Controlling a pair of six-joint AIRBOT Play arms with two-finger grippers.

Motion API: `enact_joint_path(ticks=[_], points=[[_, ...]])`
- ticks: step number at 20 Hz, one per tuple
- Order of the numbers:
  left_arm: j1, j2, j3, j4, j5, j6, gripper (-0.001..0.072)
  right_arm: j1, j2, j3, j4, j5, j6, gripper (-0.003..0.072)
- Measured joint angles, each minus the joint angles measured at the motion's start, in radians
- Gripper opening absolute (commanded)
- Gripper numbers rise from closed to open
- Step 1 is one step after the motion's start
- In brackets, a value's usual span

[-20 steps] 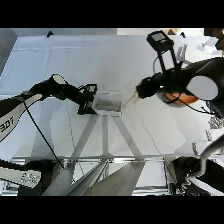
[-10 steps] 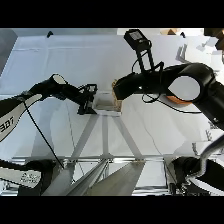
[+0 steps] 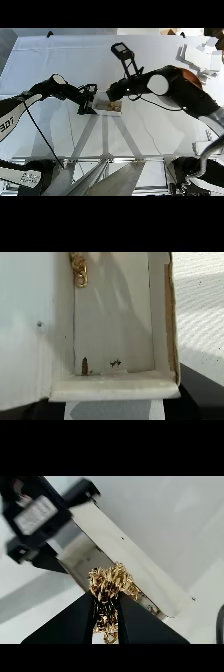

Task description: Fold the box and place the chain.

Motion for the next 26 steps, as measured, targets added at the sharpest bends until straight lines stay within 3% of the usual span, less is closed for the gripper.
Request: enact_joint_path(ticks=[5,6,8,9,15,20,26], points=[[0.0,0.0,0.0,0.0,0.0,0.0,0.0175,0.0,-0.093,0.0,-0.008,0.01,-0.003,0.0007],[0.0,0.0,0.0,0.0,0.0,0.0,0.0175,0.0,-0.106,0.0,-0.008,0.011,-0.003,0.0035],[0.0,0.0,0.0,0.0,0.0,0.0,0.0175,0.0,-0.119,0.0,-0.008,0.013,-0.009,0.027],[0.0,0.0,0.0,0.0,0.0,0.0,0.0175,0.0,-0.122,0.0,-0.006,0.019,-0.02,0.0318],[0.0,0.0,0.0,0.0,0.0,0.0,0.0175,-0.016,-0.089,0.017,0.002,0.122,-0.071,0.0317],[0.0,0.0,0.0,0.0,0.0,0.0,0.0175,-0.085,-0.084,0.129,0.033,0.229,-0.163,0.031],[0.0,0.0,0.0,0.0,0.0,0.0,0.0175,-0.211,-0.216,0.225,0.206,0.256,-0.289,0.0311]])
